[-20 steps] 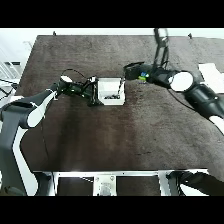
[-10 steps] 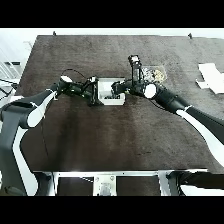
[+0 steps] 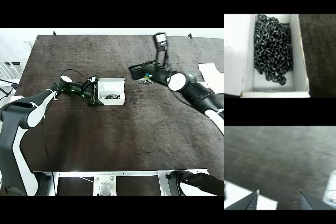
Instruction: Fold the box and place the chain.
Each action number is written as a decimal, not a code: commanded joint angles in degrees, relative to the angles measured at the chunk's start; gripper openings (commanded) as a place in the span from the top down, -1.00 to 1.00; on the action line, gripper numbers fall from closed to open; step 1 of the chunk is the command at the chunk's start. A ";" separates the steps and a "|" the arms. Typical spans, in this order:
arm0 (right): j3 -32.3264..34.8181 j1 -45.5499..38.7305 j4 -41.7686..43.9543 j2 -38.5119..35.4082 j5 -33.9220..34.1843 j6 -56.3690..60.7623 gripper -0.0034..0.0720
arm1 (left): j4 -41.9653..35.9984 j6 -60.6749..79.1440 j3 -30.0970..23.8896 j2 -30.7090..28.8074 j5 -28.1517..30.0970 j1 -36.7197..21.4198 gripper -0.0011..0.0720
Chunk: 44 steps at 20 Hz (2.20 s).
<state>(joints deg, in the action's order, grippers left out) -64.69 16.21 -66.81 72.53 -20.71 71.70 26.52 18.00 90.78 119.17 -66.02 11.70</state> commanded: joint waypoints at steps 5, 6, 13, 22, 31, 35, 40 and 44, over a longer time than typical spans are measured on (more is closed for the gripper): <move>-11.98 -15.23 33.11 10.97 -20.26 -40.06 0.10 | 0.00 0.02 0.00 -0.07 0.00 -0.04 -0.14; -13.86 -16.72 34.86 13.77 -22.95 -41.68 0.33 | 0.00 0.02 0.00 -0.04 0.02 -0.04 -0.14; -27.47 -17.84 40.28 31.36 -38.42 -49.90 0.42 | 0.00 0.02 0.00 -0.04 0.04 -0.04 -0.15; -31.47 -10.49 29.51 35.54 -42.99 -48.98 0.27 | 0.00 0.02 0.00 -0.04 0.02 -0.04 -0.14; -35.91 -8.83 28.76 35.45 -54.58 -48.96 0.30 | 0.00 0.02 0.00 -0.04 0.00 -0.04 -0.14; -36.00 -6.99 28.37 35.52 -55.17 -48.81 0.27 | 0.00 0.02 0.00 -0.07 0.02 -0.04 -0.14; -36.00 -5.22 28.35 35.76 -52.63 -48.83 0.26 | 0.00 0.02 0.00 -0.07 0.00 -0.04 -0.14; -36.00 -3.98 28.35 35.82 -50.18 -48.85 0.19 | 0.00 0.02 0.00 -0.07 0.00 -0.04 -0.14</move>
<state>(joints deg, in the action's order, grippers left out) -100.62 11.29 -38.46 108.25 -72.79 22.87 26.52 18.02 90.78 119.15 -66.02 11.70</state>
